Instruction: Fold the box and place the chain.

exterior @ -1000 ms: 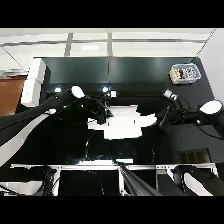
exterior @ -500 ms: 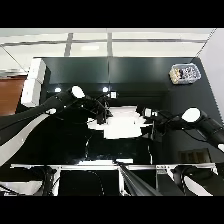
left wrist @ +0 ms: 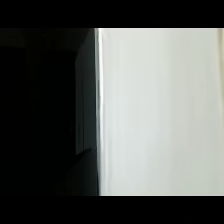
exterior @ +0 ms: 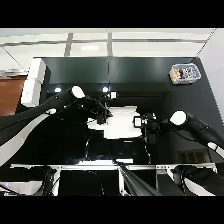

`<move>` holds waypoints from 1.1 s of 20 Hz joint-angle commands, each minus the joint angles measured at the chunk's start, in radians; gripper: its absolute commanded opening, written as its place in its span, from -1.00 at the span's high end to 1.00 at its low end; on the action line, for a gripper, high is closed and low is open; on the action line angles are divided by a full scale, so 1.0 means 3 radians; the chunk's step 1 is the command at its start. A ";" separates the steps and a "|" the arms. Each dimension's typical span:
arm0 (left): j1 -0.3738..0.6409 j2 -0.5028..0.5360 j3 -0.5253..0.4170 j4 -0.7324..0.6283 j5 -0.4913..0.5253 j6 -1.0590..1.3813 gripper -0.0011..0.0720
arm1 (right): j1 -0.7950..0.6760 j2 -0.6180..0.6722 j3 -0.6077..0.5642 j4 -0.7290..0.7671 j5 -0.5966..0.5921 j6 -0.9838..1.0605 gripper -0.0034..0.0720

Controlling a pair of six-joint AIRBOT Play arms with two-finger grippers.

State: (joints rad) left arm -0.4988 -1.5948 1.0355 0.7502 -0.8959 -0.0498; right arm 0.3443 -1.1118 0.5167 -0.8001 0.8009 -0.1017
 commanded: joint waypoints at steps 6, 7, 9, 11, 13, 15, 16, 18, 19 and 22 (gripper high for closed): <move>-0.0001 -0.0001 0.0000 0.0003 -0.0061 -0.0010 0.90 | 0.0079 0.0089 0.0074 0.0217 -0.0328 -0.0039 -0.97; -0.0001 -0.0001 0.0000 0.0003 -0.0075 -0.0010 0.90 | 0.0079 0.0131 0.0074 0.0220 -0.0328 -0.0038 -0.97; -0.0001 -0.0001 0.0000 0.0003 -0.0088 -0.0010 0.90 | 0.0078 0.0168 0.0075 0.0219 -0.0341 -0.0039 -0.97; -0.0001 -0.0001 0.0000 0.0003 -0.0095 -0.0010 0.90 | 0.0078 0.0169 0.0093 0.0220 -0.0342 -0.0038 -0.97; -0.0001 -0.0001 0.0000 0.0001 -0.0098 -0.0010 0.90 | 0.0078 0.0169 0.0148 0.0220 -0.0343 -0.0038 -0.97; -0.0001 -0.0001 0.0000 0.0003 -0.0097 -0.0010 0.90 | 0.0078 0.0168 0.0210 0.0219 -0.0370 -0.0038 -0.97; -0.0001 -0.0001 0.0000 0.0003 -0.0097 -0.0010 0.90 | 0.0076 0.0168 0.0219 0.0217 -0.0394 -0.0038 -0.97; -0.0001 -0.0001 0.0000 0.0003 -0.0097 -0.0010 0.90 | 0.0058 0.0168 0.0219 0.0214 -0.0427 -0.0038 -0.97; -0.0001 -0.0001 0.0000 0.0003 -0.0097 -0.0010 0.90 | 0.0028 0.0168 0.0220 0.0210 -0.0441 -0.0039 -0.97; -0.0001 -0.0001 0.0000 0.0001 -0.0098 -0.0010 0.90 | -0.0137 0.0168 0.0226 0.0248 -0.0426 -0.0039 -0.97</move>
State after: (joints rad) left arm -0.4988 -1.5951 1.0355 0.7513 -0.9257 -0.0559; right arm 0.3351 -1.0622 0.5804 -0.7353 0.6765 -0.1139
